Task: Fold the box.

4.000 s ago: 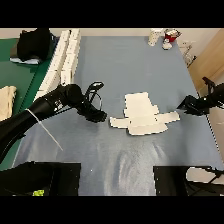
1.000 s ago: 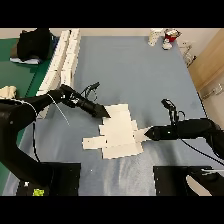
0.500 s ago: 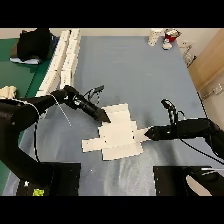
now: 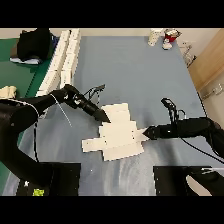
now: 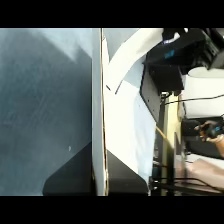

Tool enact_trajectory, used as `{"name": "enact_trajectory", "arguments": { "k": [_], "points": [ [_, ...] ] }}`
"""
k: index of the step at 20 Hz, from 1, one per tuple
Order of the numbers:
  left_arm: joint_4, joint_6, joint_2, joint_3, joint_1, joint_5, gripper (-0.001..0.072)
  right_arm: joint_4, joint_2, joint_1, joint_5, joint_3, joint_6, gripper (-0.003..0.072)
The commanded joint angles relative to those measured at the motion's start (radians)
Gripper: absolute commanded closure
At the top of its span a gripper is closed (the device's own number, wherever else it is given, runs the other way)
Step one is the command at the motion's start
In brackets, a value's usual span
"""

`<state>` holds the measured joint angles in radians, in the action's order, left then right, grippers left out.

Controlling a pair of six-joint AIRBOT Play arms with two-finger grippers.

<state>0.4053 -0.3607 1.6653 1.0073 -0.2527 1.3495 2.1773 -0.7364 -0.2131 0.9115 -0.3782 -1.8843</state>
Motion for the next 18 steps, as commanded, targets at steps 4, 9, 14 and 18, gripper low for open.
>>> {"name": "enact_trajectory", "arguments": {
  "k": [4,9,14,18],
  "points": [
    [0.021,0.279,-0.165,0.007,-0.04,-0.135,0.0703,-0.453,0.0,0.002,-0.067,-0.132,0.203,0.0297],
    [0.065,0.37,-0.345,-0.07,-0.149,-0.304,0.0704,-0.663,0.0,0.014,-0.144,-0.195,0.51,0.0297],
    [0.066,0.499,-0.57,-0.293,-0.321,-0.608,0.0704,-0.662,0.0,0.014,-0.179,-0.196,0.613,0.0297],
    [0.066,0.515,-0.728,-0.485,-0.505,-0.974,0.0704,-0.643,0.0,0.014,-0.18,-0.196,0.613,0.0297]
  ]
}}
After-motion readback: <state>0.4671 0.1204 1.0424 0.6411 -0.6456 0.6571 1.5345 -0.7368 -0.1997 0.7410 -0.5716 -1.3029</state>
